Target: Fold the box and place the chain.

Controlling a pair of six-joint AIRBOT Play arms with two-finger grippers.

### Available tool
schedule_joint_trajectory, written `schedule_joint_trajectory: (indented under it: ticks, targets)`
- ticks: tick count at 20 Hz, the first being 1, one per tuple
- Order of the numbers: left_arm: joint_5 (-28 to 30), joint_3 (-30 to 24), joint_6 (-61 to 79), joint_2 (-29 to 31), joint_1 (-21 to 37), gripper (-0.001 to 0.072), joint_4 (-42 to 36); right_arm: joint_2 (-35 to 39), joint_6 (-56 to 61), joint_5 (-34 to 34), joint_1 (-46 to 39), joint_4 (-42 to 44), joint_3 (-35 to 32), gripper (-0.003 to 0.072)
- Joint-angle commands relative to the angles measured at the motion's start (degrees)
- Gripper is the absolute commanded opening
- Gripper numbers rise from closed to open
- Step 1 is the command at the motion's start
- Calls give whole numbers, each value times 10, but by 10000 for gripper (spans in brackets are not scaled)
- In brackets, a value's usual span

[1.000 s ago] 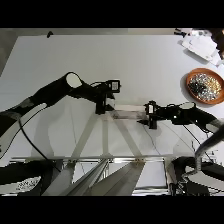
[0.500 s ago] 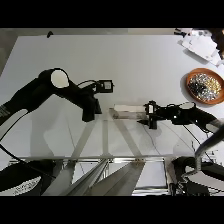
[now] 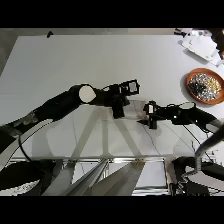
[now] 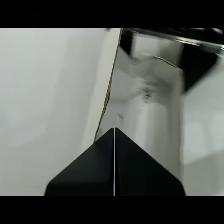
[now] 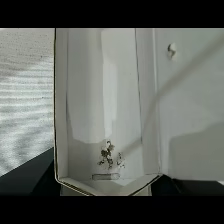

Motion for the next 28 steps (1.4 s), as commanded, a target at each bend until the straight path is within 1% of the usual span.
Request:
schedule_joint_trajectory:
  ticks: [1, 4, 6, 8, 10, 14, 17, 21, 22, 24, 25, 26, 28]
  targets:
    - [95, 0, 3, -47, -1, 3, -19, 0, 0, 0, 0, 0, 0, 419]
    - [130, 0, -28, -89, 3, 3, -20, 0, 0, 0, 0, 0, 0, 419]
    - [134, 0, -61, -110, 9, 3, -19, 0, 0, 0, 0, 0, 0, 419]
    - [105, 0, -89, -121, 14, 3, -16, 0, 0, 0, 0, 0, 0, 419]
    - [69, 0, -89, -122, 14, 3, -17, 0, 0, 0, 0, 0, 0, 419]
    - [35, 0, -95, -122, 14, 5, -18, 0, 0, 0, 0, 0, 0, 419]
    - [49, 1, -100, -111, 14, 6, -17, 0, 0, 0, 0, 0, 0, 419]
    - [103, 1, -99, -70, 15, 7, -16, 0, 0, 0, 0, 0, 0, 419]
    - [107, 1, -91, -60, 15, 25, -15, 0, 0, 0, 0, 0, 0, 419]
    - [104, 1, -51, -38, 15, 188, -10, 0, 0, 0, 0, 0, 0, 419]
    - [97, 1, -48, -25, 16, 221, 9, 0, 0, 0, 0, 0, 0, 419]
    - [79, 1, -49, -11, 19, 220, 38, 0, 0, 0, 0, 0, 0, 419]
    - [4, 1, -75, 21, 34, 219, 99, 0, 0, 0, 0, 0, 0, 419]
